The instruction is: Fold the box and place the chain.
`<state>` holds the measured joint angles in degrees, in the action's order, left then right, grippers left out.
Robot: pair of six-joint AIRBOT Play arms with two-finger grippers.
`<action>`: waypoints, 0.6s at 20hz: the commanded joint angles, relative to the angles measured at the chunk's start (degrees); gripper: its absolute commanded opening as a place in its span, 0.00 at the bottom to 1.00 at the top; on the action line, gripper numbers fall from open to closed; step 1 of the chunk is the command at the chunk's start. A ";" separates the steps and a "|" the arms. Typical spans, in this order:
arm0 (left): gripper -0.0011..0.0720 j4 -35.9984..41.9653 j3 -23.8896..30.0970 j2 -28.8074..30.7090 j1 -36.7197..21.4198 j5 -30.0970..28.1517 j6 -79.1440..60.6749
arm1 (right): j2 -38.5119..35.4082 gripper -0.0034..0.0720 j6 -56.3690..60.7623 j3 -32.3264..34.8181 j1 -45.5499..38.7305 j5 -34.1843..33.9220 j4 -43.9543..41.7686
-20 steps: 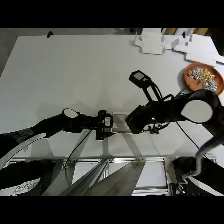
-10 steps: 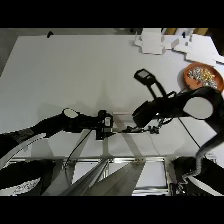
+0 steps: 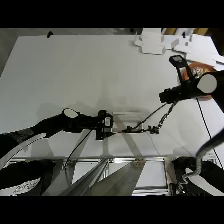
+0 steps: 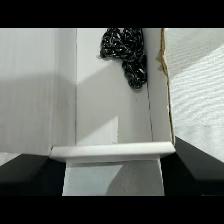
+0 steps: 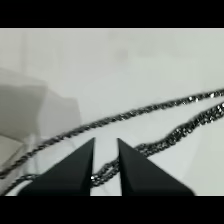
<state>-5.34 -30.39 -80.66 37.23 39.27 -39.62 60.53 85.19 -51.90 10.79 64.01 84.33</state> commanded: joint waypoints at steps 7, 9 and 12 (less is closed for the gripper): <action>0.03 -0.02 0.02 0.02 0.00 0.00 -0.02 | 13.90 0.44 0.33 3.10 -2.40 -4.26 1.38; 0.03 -0.02 0.02 0.02 0.00 -0.02 -0.02 | 15.28 0.44 0.33 3.10 -2.40 -4.83 1.40; 0.03 -0.02 0.02 0.02 0.00 -0.02 -0.02 | 17.14 0.44 0.33 3.10 -2.40 -5.46 1.44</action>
<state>-5.34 -30.39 -80.64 37.23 39.27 -39.64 75.55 85.49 -48.86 8.43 59.37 85.73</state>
